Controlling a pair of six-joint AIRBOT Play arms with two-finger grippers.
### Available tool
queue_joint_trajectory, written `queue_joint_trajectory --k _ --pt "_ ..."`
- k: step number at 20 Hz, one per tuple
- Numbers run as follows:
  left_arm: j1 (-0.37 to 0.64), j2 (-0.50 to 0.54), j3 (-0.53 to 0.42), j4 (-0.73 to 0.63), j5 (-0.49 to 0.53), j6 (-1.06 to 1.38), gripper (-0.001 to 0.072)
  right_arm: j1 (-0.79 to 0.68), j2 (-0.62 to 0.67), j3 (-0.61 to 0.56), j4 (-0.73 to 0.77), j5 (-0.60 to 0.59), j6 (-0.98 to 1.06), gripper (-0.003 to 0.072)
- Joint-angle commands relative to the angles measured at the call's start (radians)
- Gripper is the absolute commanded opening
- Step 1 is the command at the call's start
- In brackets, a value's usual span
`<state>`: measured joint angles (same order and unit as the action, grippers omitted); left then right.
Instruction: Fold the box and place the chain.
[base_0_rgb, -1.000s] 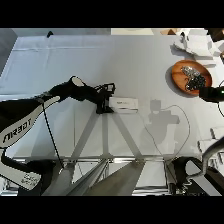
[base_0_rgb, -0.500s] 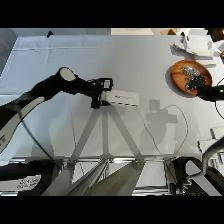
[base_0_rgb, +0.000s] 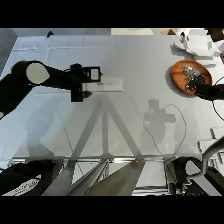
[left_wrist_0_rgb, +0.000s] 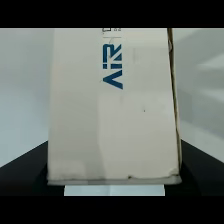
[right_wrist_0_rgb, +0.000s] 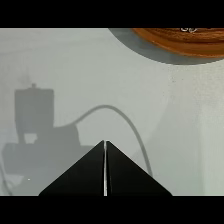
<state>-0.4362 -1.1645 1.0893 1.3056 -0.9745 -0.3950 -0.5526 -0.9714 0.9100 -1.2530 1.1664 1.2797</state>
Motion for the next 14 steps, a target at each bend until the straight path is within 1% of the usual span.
queue_joint_trajectory --k 1,2,3,5,7,9,10,12,14 --pt "0.014 0.049 0.001 0.397 -0.013 -0.447 0.0011 0.0 0.001 0.001 0.005 0.0 0.0 0.001" --pt "0.04 0.049 0.001 0.476 -0.016 -0.552 0.0011 0.0 0.001 0.001 0.005 0.0 0.0 0.001" --pt "0.078 0.049 0.001 0.511 -0.014 -0.632 0.0011 0.0 0.001 0.001 0.005 0.0 0.0 0.001" --pt "0.187 0.049 0.001 0.485 0.013 -0.745 0.0011 0.0 0.001 0.001 0.005 0.0 0.0 0.001" --pt "0.315 0.048 0.001 0.399 0.082 -0.845 0.0011 0.0 0.001 0.001 0.005 -0.003 0.0 0.001" --pt "0.444 0.044 0.0 0.238 0.185 -0.892 0.0012 0.0 0.001 0.001 0.005 -0.004 0.0 0.001" --pt "0.504 0.042 -0.007 0.142 0.257 -0.896 0.0008 0.0 0.001 0.001 0.004 -0.004 -0.001 0.001" --pt "0.582 0.035 -0.032 -0.016 0.378 -0.896 0.0008 0.0 0.001 0.001 0.004 -0.004 -0.001 0.001" --pt "0.606 0.018 -0.065 -0.034 0.437 -0.894 0.0008 0.0 0.001 0.001 0.004 -0.003 -0.001 0.001"
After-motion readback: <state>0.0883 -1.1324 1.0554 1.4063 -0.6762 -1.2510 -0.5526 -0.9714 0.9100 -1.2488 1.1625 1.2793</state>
